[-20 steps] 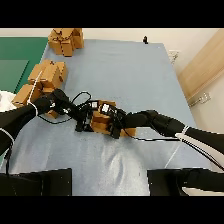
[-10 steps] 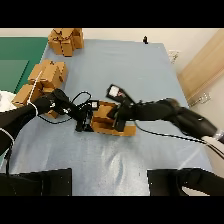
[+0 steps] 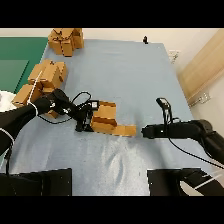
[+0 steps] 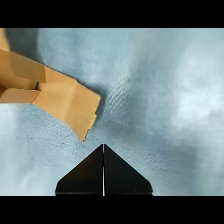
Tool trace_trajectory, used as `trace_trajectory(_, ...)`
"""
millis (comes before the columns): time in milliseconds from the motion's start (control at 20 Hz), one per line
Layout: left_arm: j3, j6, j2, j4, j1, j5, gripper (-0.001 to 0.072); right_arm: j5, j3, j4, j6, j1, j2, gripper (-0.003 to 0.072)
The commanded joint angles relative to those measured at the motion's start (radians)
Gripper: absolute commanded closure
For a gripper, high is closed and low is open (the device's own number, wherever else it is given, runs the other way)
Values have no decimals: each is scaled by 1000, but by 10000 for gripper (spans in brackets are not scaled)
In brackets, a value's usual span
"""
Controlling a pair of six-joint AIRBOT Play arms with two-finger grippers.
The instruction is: Fold the box.
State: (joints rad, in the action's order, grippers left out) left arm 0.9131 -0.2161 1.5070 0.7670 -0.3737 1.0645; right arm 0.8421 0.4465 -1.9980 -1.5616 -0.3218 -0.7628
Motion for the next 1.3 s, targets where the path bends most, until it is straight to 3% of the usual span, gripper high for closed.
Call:
trace_trajectory(0,1,0,-1,0,1,0,696,-48,-50,-273,-112,40,-148,685)
trace_trajectory(200,1,0,-1,0,0,1,697,-45,37,-566,-407,24,-364,684)
trace_trajectory(350,1,5,-1,0,1,12,696,-45,134,-576,-433,-37,-451,683)
trace_trajectory(450,1,8,-1,0,0,19,696,-43,183,-590,-446,-56,-452,676)
trace_trajectory(500,1,8,-1,0,1,19,696,-40,202,-594,-448,-59,-443,599)
trace_trajectory(550,1,8,-1,0,0,19,696,-35,214,-597,-449,-59,-431,569)
trace_trajectory(900,1,8,-1,0,0,19,696,-29,224,-612,-449,-68,-429,569)
trace_trajectory(950,1,8,-1,0,0,20,696,-37,224,-614,-448,-73,-429,552)
trace_trajectory(1050,1,8,-1,0,0,19,697,-58,224,-618,-435,-77,-429,390)
trace_trajectory(1250,1,8,-1,0,0,19,696,-90,232,-613,-373,-101,-436,384)
